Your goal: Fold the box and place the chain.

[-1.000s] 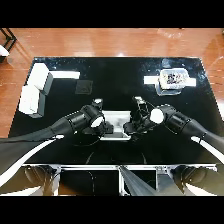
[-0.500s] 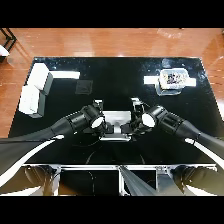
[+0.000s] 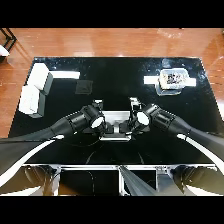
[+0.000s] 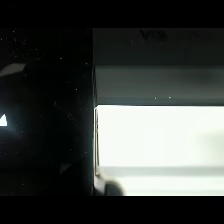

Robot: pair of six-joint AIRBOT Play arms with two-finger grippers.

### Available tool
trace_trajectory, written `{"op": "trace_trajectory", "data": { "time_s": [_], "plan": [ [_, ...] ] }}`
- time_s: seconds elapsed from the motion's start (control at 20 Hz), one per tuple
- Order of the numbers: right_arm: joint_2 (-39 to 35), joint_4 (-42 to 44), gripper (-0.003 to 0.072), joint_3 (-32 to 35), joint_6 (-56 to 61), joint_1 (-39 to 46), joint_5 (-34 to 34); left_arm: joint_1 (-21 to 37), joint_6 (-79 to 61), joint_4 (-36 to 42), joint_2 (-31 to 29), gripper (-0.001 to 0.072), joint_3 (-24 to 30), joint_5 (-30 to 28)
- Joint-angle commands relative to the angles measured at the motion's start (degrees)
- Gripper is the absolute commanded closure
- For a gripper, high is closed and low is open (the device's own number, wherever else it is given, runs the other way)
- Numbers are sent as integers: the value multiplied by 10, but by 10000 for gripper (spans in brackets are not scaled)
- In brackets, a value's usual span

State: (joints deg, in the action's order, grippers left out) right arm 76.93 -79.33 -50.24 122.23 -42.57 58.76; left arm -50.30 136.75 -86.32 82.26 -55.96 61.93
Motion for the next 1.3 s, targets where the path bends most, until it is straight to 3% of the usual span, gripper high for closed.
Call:
{"op": "trace_trajectory", "data": {
  "time_s": [0.0,0.15,0.2,0.25,0.5,0.55,0.65,0.85,0.9,0.95,1.0,1.05,1.25],
  "plan": [
    [9,2,393,-5,13,-1,14,0,0,0,0,686,0,-1],
    [16,13,393,-5,15,-1,21,0,0,0,0,686,0,-1],
    [17,13,467,-5,15,-1,20,0,0,1,0,686,0,-1],
    [18,13,495,-5,15,-1,20,0,0,0,0,686,0,-1],
    [19,13,504,-5,15,-1,13,0,0,0,0,686,0,-2],
    [19,13,615,-5,14,-1,13,0,0,0,0,686,0,-2],
    [19,15,667,-5,14,-1,13,0,0,0,0,685,0,-2],
    [19,17,666,-5,14,-1,12,0,0,0,0,686,0,-2],
    [19,17,665,-5,14,-1,12,0,0,0,0,686,0,-2],
    [19,17,617,-5,14,-1,12,0,0,0,0,685,0,-2],
    [18,17,445,-5,14,-1,12,0,0,0,0,686,0,-2],
    [18,17,381,-5,14,-1,12,0,0,0,0,686,0,-2],
    [18,17,382,-5,14,-1,12,0,0,0,0,686,0,-2]
  ]
}}
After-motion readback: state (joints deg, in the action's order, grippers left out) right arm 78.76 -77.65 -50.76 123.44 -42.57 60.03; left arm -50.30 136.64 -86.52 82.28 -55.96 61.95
